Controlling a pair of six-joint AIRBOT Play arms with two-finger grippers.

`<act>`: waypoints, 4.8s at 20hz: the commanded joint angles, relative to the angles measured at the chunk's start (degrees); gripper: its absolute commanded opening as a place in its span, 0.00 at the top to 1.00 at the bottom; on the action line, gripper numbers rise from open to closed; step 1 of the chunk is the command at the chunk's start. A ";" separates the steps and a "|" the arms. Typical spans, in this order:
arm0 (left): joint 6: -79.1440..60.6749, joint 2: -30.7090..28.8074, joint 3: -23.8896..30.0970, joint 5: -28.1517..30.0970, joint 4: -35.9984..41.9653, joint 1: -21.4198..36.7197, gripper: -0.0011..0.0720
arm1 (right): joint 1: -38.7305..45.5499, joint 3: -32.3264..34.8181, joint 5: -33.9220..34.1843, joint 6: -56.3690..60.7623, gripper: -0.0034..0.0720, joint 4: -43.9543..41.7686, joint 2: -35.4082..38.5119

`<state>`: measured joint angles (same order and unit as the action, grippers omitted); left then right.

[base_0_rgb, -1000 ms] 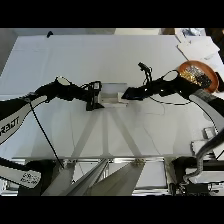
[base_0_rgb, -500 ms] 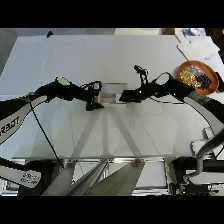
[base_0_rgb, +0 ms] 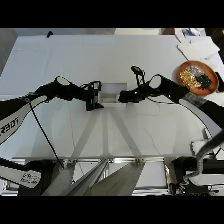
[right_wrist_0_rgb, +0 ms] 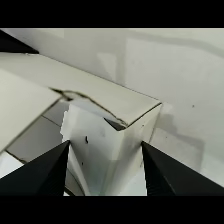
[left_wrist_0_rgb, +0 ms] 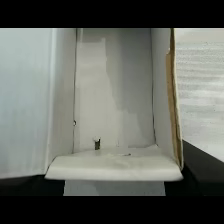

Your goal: Fold the box and place the chain.

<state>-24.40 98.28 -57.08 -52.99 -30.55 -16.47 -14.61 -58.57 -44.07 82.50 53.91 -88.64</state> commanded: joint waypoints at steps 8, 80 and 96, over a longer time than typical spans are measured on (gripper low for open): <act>0.02 0.02 0.00 0.04 0.04 -0.04 0.63 | -8.94 -5.46 1.31 31.78 0.43 30.56 0.70; 0.00 0.00 0.00 0.04 0.02 -0.07 0.63 | 38.97 -21.09 1.07 30.69 0.94 34.67 -15.61; 0.02 0.00 0.00 0.04 0.04 -0.07 0.63 | 33.42 -21.16 -28.30 2.91 0.94 33.31 9.31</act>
<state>-24.38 98.32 -57.08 -52.95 -30.50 -16.53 20.56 -79.70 -64.93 90.41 87.26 -83.55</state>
